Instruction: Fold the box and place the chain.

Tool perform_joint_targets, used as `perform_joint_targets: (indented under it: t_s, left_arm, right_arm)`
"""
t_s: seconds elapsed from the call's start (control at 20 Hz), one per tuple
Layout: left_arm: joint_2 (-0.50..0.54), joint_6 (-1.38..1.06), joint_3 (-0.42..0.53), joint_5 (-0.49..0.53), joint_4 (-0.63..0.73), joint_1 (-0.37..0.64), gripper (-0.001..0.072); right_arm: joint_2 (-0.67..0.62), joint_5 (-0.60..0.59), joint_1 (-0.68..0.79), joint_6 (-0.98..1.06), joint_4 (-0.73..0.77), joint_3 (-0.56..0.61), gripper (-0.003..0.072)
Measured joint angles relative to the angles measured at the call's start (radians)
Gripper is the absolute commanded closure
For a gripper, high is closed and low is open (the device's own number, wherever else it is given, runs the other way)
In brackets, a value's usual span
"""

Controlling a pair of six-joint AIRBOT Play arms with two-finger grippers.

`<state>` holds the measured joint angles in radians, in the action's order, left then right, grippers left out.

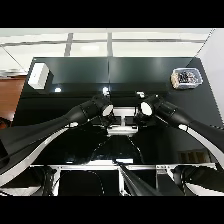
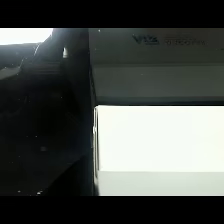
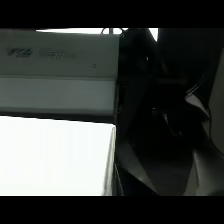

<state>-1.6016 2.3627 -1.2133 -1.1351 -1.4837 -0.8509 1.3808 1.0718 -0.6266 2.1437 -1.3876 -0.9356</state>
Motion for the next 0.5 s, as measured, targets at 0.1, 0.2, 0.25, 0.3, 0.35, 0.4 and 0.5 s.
perform_joint_targets:
  t_s: [0.1,0.2,0.25,0.3,0.35,0.4,0.5]
  left_arm:
    - [0.000,0.000,0.000,0.002,0.002,0.000,0.0682]
    - [0.000,0.000,0.000,0.002,0.004,0.000,0.0682]
    - [0.000,0.000,0.000,0.001,0.004,0.000,0.0683]
    - [0.000,0.000,0.000,-0.001,0.004,0.000,0.0682]
    - [0.000,0.000,0.000,0.000,0.003,0.000,0.0682]
    - [0.000,0.000,0.000,0.000,0.003,0.000,0.0682]
    - [0.000,0.000,0.000,0.000,0.004,0.000,0.0682]
  right_arm:
    - [0.000,0.005,0.000,0.003,-0.005,0.000,0.0670]
    - [0.000,0.005,0.000,0.003,-0.003,0.000,0.0638]
    - [0.000,0.005,0.000,0.003,-0.003,0.000,0.0475]
    - [-0.001,0.000,0.000,0.002,0.001,0.000,0.0397]
    - [-0.003,0.000,0.000,-0.001,0.001,0.000,0.0332]
    - [-0.011,0.005,0.000,-0.006,-0.010,0.000,0.0307]
    - [-0.041,0.012,0.000,-0.025,-0.052,0.000,0.0307]
